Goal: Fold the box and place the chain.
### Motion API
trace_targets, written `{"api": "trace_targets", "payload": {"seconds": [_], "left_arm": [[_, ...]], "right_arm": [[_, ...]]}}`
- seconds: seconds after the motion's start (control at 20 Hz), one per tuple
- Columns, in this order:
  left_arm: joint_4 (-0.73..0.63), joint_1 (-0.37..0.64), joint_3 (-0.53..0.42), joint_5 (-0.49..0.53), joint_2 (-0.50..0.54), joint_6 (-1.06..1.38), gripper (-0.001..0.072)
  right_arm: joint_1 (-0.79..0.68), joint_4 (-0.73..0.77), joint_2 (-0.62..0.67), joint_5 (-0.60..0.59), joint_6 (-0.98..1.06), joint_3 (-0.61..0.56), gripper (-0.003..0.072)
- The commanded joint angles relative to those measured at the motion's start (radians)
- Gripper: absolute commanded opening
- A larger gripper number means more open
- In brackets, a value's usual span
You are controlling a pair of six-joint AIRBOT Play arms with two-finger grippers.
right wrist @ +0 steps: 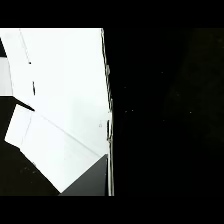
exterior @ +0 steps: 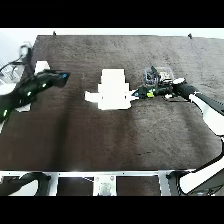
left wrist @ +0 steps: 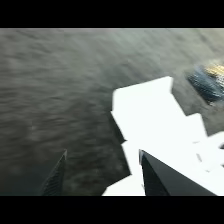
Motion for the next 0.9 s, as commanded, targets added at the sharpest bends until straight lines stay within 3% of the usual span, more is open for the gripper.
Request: {"api": "trace_targets", "payload": {"seconds": [0.0,0.15,0.3,0.4,0.55,0.85], "left_arm": [[0.340,-0.003,0.391,-0.362,-0.349,-0.404,0.0495],[0.501,-0.047,0.728,-0.574,-0.570,-0.579,0.0495],[0.649,-0.129,0.964,-0.577,-0.690,-0.671,0.0494],[0.755,-0.177,1.060,-0.552,-0.742,-0.734,0.0494],[0.789,-0.212,1.071,-0.494,-0.780,-0.760,0.0493],[0.736,-0.235,1.071,-0.495,-0.863,-0.756,0.0493]], "right_arm": [[0.001,0.001,0.000,0.000,0.000,-0.001,0.0011],[0.001,0.001,0.000,-0.001,0.000,-0.001,0.0011],[0.001,0.000,0.000,-0.001,0.000,-0.001,0.0012],[0.001,0.000,0.000,-0.001,0.000,-0.001,0.0012],[0.001,0.000,0.000,-0.001,-0.001,-0.001,0.0012],[0.001,0.000,0.000,-0.001,-0.004,-0.001,0.0012]]}}
